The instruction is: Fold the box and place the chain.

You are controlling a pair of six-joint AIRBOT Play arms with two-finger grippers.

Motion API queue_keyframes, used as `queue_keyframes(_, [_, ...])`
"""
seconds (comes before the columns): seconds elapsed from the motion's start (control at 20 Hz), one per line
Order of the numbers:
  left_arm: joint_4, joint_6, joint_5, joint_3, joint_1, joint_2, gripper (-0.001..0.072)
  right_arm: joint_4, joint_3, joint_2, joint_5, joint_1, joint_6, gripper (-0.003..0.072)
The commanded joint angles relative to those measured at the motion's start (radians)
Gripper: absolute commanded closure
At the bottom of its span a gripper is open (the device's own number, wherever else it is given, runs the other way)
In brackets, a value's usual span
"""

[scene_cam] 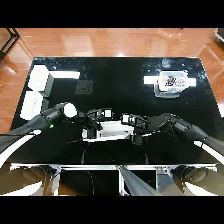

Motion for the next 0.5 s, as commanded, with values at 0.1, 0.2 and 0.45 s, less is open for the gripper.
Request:
queue_keyframes(0.1, [0.000,0.000,0.002,0.002,0.002,0.002,0.0288,-0.001,0.001,0.000,-0.020,0.000,0.003,0.0556])
queue_keyframes(0.2, [0.000,-0.001,0.006,0.004,0.002,0.014,0.0174,-0.001,0.001,0.000,-0.020,0.000,0.033,0.0557])
queue_keyframes(0.45, [0.076,-0.193,0.014,0.029,0.053,0.059,0.0076,-0.001,0.001,0.000,-0.009,0.000,0.074,0.0557])
